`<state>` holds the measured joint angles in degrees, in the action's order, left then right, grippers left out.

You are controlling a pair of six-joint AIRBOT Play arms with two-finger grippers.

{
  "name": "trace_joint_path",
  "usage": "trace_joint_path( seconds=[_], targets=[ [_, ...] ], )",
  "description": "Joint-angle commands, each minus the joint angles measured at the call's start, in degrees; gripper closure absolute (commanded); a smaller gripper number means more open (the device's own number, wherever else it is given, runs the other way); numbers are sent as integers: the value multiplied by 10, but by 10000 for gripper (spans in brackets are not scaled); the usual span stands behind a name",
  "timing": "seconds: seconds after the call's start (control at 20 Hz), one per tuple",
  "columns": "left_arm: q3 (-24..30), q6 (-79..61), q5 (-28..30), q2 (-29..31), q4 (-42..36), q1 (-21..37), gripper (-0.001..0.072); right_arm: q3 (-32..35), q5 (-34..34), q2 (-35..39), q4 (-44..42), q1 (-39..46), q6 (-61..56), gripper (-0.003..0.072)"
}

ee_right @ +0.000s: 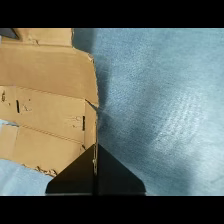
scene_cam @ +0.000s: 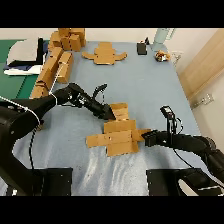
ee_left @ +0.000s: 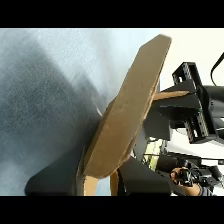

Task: Fold the box.

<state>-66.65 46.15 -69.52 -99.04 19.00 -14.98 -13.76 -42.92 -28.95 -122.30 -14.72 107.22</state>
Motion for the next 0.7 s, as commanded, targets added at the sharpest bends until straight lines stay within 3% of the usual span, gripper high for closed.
trace_joint_path(
  seconds=[0.0,0.05,0.15,0.2,0.3,0.35,0.55,0.65],
  targets=[
    [-1,-7,8,0,-3,-5,539,0,0,0,0,-1,0,684],
    [-1,-23,2,0,-4,-5,696,0,0,0,0,-1,0,683],
    [-1,-33,-2,0,-4,-5,697,0,0,0,0,0,0,680],
    [-1,-37,-3,0,-4,-5,698,0,0,0,3,0,0,611],
    [-1,-72,-15,1,-3,-5,699,-2,1,0,21,2,0,255],
    [-1,-92,-20,6,-3,-6,701,-7,0,0,44,7,-6,214],
    [7,-171,-12,64,22,-32,702,-85,-18,1,157,35,-103,214],
    [29,-217,25,104,11,-52,702,-130,-15,1,190,50,-110,215]
  ],
)
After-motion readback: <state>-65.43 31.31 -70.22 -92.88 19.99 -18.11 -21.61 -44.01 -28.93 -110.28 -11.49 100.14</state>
